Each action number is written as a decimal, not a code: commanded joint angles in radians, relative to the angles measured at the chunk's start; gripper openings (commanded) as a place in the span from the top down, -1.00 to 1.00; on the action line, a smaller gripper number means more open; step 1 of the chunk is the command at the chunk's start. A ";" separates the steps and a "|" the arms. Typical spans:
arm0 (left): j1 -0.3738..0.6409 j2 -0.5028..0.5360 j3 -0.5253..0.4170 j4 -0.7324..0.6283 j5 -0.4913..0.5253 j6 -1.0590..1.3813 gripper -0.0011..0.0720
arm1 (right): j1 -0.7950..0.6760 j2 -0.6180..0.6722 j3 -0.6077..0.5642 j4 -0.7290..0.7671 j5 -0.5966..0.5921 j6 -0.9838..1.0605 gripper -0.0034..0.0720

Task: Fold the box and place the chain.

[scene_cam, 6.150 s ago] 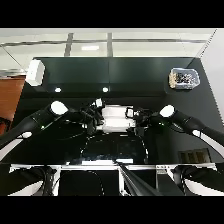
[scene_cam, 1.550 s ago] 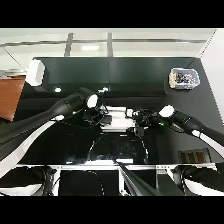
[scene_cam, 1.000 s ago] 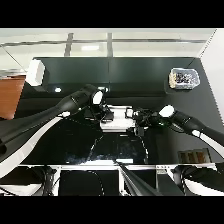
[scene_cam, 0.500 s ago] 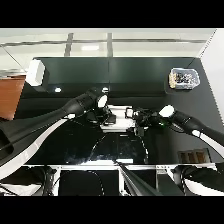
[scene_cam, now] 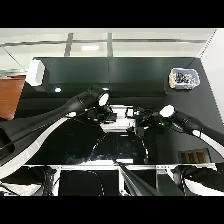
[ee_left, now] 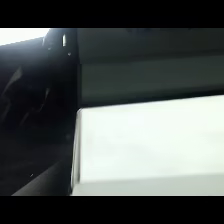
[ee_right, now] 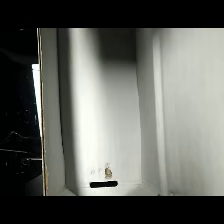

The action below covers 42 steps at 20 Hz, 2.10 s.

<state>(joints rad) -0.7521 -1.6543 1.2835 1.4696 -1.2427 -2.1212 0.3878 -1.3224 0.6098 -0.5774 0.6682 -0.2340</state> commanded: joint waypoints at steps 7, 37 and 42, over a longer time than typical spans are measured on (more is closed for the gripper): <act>0.001 0.001 0.006 0.014 -0.016 -0.026 0.79 | 0.001 -0.001 0.000 0.000 0.001 0.001 0.57; -0.003 0.001 0.033 0.056 -0.031 -0.109 0.90 | -0.067 0.218 -0.001 -0.217 0.137 0.161 -0.96; -0.003 0.000 0.033 0.055 -0.032 -0.109 0.90 | -0.002 0.151 -0.001 -0.190 0.093 0.071 -0.45</act>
<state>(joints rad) -0.7551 -1.6535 1.3159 1.5253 -1.2743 -2.2299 0.3550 -1.1458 0.6090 -0.7715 0.7887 -0.1238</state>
